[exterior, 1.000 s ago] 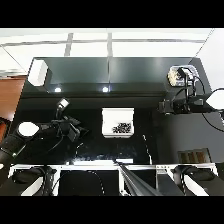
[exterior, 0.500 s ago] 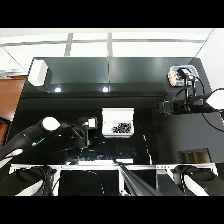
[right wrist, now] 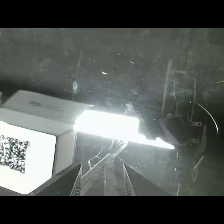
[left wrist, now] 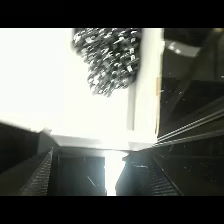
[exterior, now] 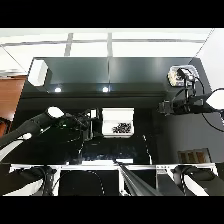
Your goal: Fold the box and place the chain.
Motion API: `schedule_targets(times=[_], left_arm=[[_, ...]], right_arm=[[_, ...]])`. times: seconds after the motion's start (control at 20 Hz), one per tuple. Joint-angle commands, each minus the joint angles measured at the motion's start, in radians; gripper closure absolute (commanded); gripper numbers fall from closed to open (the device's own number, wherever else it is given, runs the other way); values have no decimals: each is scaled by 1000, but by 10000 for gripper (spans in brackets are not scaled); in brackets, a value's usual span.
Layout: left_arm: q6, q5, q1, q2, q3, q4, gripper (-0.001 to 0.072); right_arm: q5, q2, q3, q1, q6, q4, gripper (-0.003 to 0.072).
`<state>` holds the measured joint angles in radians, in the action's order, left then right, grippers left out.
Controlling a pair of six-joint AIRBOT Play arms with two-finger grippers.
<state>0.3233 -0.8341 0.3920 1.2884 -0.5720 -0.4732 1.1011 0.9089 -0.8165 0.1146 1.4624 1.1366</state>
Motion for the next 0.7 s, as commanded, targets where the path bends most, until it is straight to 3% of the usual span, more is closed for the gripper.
schedule_targets(times=[0.0,0.65], left_arm=[[71,-35,-11,27,-23,6,-6],[44,-15,5,38,-35,21,-2]], right_arm=[[15,0,0,0,0,0,370],[9,0,0,0,0,1,371]])
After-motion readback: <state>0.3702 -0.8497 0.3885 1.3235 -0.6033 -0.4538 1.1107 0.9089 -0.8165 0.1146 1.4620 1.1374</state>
